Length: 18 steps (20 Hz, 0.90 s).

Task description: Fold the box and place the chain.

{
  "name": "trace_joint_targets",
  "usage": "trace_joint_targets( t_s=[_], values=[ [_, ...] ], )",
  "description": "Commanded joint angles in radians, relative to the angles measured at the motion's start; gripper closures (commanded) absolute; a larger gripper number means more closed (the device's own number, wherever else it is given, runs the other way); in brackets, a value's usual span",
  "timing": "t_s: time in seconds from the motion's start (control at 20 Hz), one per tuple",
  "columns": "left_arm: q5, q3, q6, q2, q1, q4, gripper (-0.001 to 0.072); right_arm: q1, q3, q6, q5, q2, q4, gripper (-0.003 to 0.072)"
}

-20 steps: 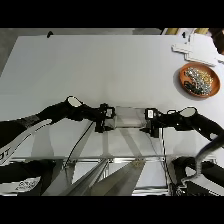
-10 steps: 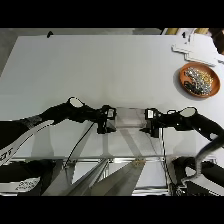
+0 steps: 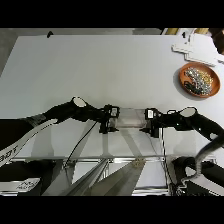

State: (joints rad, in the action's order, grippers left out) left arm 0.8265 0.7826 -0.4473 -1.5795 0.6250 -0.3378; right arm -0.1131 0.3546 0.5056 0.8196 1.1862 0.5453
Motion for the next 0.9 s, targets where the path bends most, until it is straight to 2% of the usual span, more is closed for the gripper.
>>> trace_joint_targets(
  t_s=[0.0,0.25,0.55,0.7,0.85],
  values=[
    [-0.001,0.073,0.198,-0.048,0.01,-0.108,0.0013,0.0,0.0,0.0,0.0,-0.001,0.0,0.0289],
    [0.032,0.068,0.181,-0.046,0.01,-0.116,0.0015,0.0,0.0,0.0,0.0,-0.001,0.0,0.0289],
    [-0.003,-0.046,-0.066,0.03,-0.009,0.054,0.0019,0.0,0.0,0.0,0.0,-0.001,0.0,0.0289],
    [-0.008,-0.046,-0.064,0.03,-0.004,0.048,0.0137,0.0,0.0,0.0,0.0,-0.001,0.0,0.0289],
    [-0.028,-0.046,-0.058,0.031,0.013,0.028,0.0136,0.0,0.0,0.0,0.0,-0.001,0.0,0.0289]
  ],
)
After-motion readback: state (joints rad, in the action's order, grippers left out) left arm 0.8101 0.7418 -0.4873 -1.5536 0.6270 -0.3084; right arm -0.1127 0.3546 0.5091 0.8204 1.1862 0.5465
